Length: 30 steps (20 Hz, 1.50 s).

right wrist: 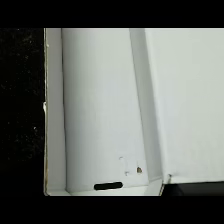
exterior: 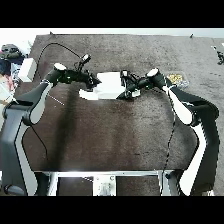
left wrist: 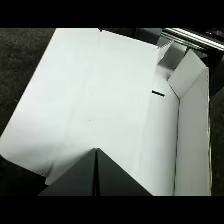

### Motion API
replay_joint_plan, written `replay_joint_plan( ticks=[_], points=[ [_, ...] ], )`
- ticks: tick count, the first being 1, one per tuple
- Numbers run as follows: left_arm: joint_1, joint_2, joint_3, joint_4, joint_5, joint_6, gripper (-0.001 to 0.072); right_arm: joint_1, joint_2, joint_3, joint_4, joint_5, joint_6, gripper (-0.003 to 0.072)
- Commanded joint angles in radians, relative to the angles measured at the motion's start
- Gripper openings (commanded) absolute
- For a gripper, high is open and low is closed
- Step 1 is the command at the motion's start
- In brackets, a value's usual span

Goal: Fold the box and place the chain.

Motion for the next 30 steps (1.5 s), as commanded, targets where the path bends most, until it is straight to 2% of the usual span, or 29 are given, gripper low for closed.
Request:
replay_joint_plan(
  ticks=[1, 5, 9, 10, 11, 12, 13, 18, 22, 27, 30],
  points=[
    [0.001, 0.034, 0.003, -0.003, -0.010, 0.048, 0.0011, 0.001, -0.001, 0.000, 0.000, 0.000, 0.000, 0.0471],
    [0.031, 0.128, 0.009, 0.037, -0.064, 0.074, 0.0011, 0.001, -0.001, 0.000, 0.000, 0.000, 0.000, 0.0471],
    [0.047, 0.182, 0.015, 0.256, -0.227, 0.076, 0.0014, 0.001, -0.001, 0.000, 0.000, 0.000, 0.000, 0.0471],
    [0.043, 0.180, 0.014, 0.313, -0.277, 0.080, 0.0102, 0.002, -0.001, 0.000, 0.000, 0.000, 0.000, 0.0471],
    [0.034, 0.179, 0.001, 0.373, -0.293, 0.095, 0.0446, 0.002, -0.001, 0.000, 0.000, 0.000, 0.000, 0.0471],
    [0.024, 0.179, -0.017, 0.414, -0.280, 0.098, 0.0580, 0.002, -0.001, 0.000, 0.000, 0.000, 0.000, 0.0471],
    [0.016, 0.179, -0.039, 0.445, -0.256, 0.115, 0.0614, 0.002, -0.001, 0.000, 0.000, 0.000, 0.000, 0.0471],
    [-0.026, 0.179, -0.132, 0.435, -0.151, 0.180, 0.0620, 0.002, -0.001, 0.000, 0.000, 0.000, 0.000, 0.0471],
    [-0.056, 0.179, -0.164, 0.435, -0.050, 0.178, 0.0619, 0.002, -0.001, 0.000, 0.000, 0.000, 0.000, 0.0471],
    [-0.058, 0.179, -0.167, 0.389, -0.035, 0.179, 0.0617, 0.002, -0.001, 0.000, 0.000, 0.000, 0.000, 0.0471],
    [-0.058, 0.179, -0.167, 0.390, -0.035, 0.179, 0.0588, 0.002, -0.001, 0.000, 0.000, 0.000, 0.000, 0.0471]
  ],
)
